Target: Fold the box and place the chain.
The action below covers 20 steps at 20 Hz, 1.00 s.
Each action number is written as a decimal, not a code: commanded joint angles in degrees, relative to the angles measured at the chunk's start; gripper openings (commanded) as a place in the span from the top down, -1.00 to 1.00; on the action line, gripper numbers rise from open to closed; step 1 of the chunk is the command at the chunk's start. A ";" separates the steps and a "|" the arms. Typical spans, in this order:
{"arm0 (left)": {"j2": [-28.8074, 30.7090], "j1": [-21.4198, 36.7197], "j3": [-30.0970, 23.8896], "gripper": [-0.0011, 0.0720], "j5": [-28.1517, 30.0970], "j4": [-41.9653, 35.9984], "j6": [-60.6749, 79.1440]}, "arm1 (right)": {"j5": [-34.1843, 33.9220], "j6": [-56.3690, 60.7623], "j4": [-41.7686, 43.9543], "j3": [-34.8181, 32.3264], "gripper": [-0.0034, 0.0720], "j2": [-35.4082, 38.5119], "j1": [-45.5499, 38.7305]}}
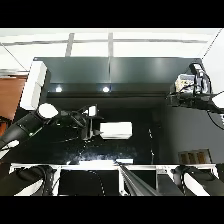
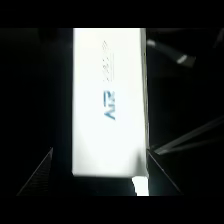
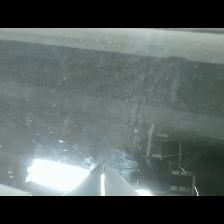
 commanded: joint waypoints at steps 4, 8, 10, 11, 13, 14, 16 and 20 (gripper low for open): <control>-5.46 -8.57 7.23 -0.98 4.00 -1.68 -6.21 | 0.52 1.42 -0.04 0.07 0.87 0.02 -0.04; -12.33 -10.38 9.53 -0.98 2.93 -1.53 -14.14 | 0.52 1.79 -0.02 0.07 0.87 0.02 -0.04; -13.22 -10.54 9.53 -0.98 3.82 -1.57 -14.16 | 0.59 1.81 -0.02 0.07 0.87 0.02 -0.04; -13.27 -10.54 9.51 -0.98 4.39 -1.55 -14.16 | 0.55 1.79 -0.04 0.07 0.87 0.02 -0.04; -13.27 -10.51 9.53 -0.98 5.60 -1.51 -14.14 | 0.52 1.79 -0.04 0.07 0.87 0.02 -0.04; -13.31 -10.51 9.53 -0.98 5.66 -1.53 -14.14 | 0.52 1.81 -0.04 0.07 0.87 0.02 -0.04; -13.55 -10.51 9.51 -0.97 5.64 -1.49 -14.14 | 0.52 1.79 -0.04 0.07 0.87 0.02 -0.04; -13.97 -10.54 9.53 -0.97 4.13 -1.55 -14.21 | 0.52 1.79 -0.04 0.07 0.87 0.02 -0.04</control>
